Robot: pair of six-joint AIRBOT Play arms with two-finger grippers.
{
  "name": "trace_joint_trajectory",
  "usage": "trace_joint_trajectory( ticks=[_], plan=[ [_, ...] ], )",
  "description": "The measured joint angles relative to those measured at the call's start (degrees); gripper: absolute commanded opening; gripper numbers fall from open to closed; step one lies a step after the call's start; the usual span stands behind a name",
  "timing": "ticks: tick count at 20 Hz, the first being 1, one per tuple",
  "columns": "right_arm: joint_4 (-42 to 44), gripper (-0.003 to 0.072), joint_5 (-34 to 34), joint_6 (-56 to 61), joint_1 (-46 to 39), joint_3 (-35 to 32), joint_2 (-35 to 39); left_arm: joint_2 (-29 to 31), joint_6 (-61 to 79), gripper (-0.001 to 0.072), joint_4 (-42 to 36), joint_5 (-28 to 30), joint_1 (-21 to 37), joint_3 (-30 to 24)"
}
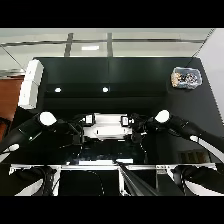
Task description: Fold the box and place the chain.
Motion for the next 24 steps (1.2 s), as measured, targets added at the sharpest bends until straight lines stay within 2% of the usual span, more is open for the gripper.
trace_joint_trajectory(
  ticks=[1, 2, 4, 6, 7, 15, 20, 24],
  plan=[
    [0.0, 0.047, 0.0, 0.0, 0.0, 0.0, 0.0, -0.7, 0.9, 0.0669, -1.1, 0.0, 0.0, 0.3],
    [0.0, 0.0471, 0.0, 0.0, 0.0, 0.0, 0.0, -1.2, 1.7, 0.0569, -2.1, 0.0, 0.0, 0.6],
    [0.0, 0.0471, 0.0, 0.0, 0.0, 0.0, 0.0, -1.9, 2.7, 0.0269, -4.4, -0.5, 0.0, 1.0],
    [0.0, 0.0471, 0.0, 0.0, 0.0, 0.0, 0.0, -2.3, 3.3, 0.0207, -5.9, -1.3, -0.1, 1.1],
    [0.0, 0.0471, 0.0, 0.0, 0.0, 0.0, 0.0, -2.3, 3.4, 0.0144, -6.3, -1.9, -0.1, 1.2],
    [0.0, 0.0471, 0.0, 0.0, 0.0, 0.0, 0.0, -3.0, 3.9, 0.0147, -11.2, -2.6, -0.2, 1.3],
    [0.1, 0.0471, -0.2, 0.1, 0.0, 0.0, 0.0, -3.8, 4.0, 0.0147, -12.7, 0.4, -0.6, 1.4],
    [0.0, 0.0471, -0.2, 0.0, 0.0, 0.0, 0.0, -4.0, 4.0, 0.0147, -13.1, 3.5, -3.5, 1.4]
  ],
)
